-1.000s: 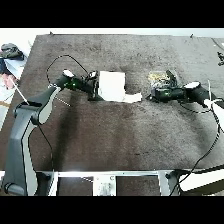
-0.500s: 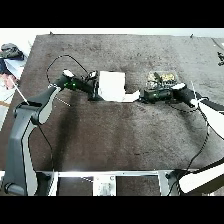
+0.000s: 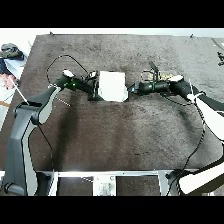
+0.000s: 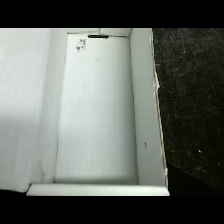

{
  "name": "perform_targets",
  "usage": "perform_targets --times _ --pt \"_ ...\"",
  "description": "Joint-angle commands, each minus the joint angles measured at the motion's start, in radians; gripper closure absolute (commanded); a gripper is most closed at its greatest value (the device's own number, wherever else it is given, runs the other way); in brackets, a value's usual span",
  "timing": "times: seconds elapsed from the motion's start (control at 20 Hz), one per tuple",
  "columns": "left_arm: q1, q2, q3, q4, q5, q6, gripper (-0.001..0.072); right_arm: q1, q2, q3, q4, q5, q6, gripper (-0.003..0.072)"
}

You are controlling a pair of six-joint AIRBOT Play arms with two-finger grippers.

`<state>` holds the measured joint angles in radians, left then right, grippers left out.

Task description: Fold the box and place the chain.

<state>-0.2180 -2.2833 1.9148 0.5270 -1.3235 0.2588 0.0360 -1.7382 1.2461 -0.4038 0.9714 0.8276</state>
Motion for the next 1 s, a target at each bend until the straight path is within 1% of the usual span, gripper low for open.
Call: perform_targets --times 0.0,0.05,0.15,0.3,0.5,0.7,0.8,0.85,0.9,0.95 --pt "0.001 0.0 0.0 0.0 0.0 0.0 0.0253 0.03 -0.001 0.011 -0.004 -0.01 0.003 0.0189" --pt "0.001 0.0 0.0 0.0 0.0 0.0 0.0253 0.035 -0.001 0.011 -0.008 -0.005 0.007 0.0228" --pt "0.001 0.0 0.0 0.0 0.0 0.0 0.0253 0.043 -0.001 0.022 -0.055 0.001 0.068 0.0227" --pt "0.001 0.0 0.0 0.0 0.0 0.0 0.0253 0.068 -0.001 0.075 -0.149 0.032 0.143 0.0228" --pt "0.001 0.0 0.0 0.0 0.0 0.0 0.0253 0.132 -0.001 0.155 -0.363 0.034 0.278 0.0228" --pt "0.001 0.0 0.0 0.0 0.0 0.0 0.0253 0.174 -0.002 0.193 -0.42 0.016 0.327 0.023" --pt "0.001 0.0 0.0 0.0 0.0 0.0 0.0253 0.185 -0.003 0.202 -0.478 0.015 0.383 0.023" --pt "0.001 0.0 0.0 0.0 0.0 0.0 0.0253 0.192 -0.003 0.202 -0.49 0.008 0.397 0.0279" --pt "0.001 0.0 0.0 0.0 0.0 0.0 0.0253 0.2 -0.006 0.203 -0.495 0.006 0.397 0.0385" --pt "0.001 0.0 0.0 0.0 0.0 0.0 0.0253 0.209 -0.013 0.21 -0.51 0.005 0.402 0.0383"
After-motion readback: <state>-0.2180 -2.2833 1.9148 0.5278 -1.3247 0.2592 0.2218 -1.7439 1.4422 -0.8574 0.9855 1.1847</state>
